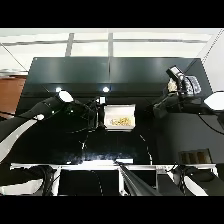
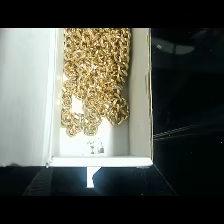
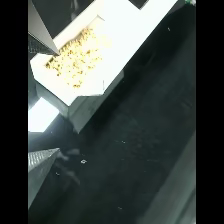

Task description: Fold the box and place the chain.

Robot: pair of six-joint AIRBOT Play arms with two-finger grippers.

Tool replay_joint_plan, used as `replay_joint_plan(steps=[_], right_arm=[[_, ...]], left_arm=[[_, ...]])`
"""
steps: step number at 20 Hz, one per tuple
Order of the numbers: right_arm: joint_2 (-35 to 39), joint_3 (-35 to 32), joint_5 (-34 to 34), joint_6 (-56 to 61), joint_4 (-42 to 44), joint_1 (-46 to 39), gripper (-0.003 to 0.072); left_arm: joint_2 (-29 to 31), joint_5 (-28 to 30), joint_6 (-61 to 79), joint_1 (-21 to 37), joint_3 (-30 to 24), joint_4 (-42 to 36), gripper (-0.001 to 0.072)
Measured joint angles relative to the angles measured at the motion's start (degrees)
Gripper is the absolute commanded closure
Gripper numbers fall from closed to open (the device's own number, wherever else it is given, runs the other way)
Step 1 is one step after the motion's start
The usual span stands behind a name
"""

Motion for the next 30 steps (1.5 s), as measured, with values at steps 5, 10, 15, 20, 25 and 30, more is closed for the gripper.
replay_joint_plan(steps=[5, 10, 15, 20, 25, 30], right_arm=[[-7.08, 6.69, -4.26, 3.93, -5.49, 3.98, -0.0014], [-10.71, 9.6, -8.0, 0.66, -7.48, 4.87, -0.0014], [-11.8, 10.14, -9.09, -7.67, -8.07, 5.88, -0.0014], [-13.92, 10.19, -6.01, -10.78, -8.22, 9.14, -0.0013], [-14.73, 10.25, -0.63, -12.15, -8.22, 12.44, -0.0014], [-14.43, 10.6, 6.56, -12.55, -8.11, 13.42, -0.0013]], left_arm=[[0.2, 1.2, -1.2, -0.17, -0.13, 1.07, 0.0219], [0.31, 2.12, 1.55, -0.48, -1.03, 2.12, 0.0219], [0.28, 2.51, 5.29, -0.59, -1.31, 2.75, 0.0219], [0.28, 2.64, 6.51, -0.59, -1.38, 3.02, 0.0219], [0.28, 2.64, 6.62, -0.59, -1.36, 3.1, 0.0218], [0.26, 2.56, 6.71, -0.59, -1.36, 3.1, 0.0219]])
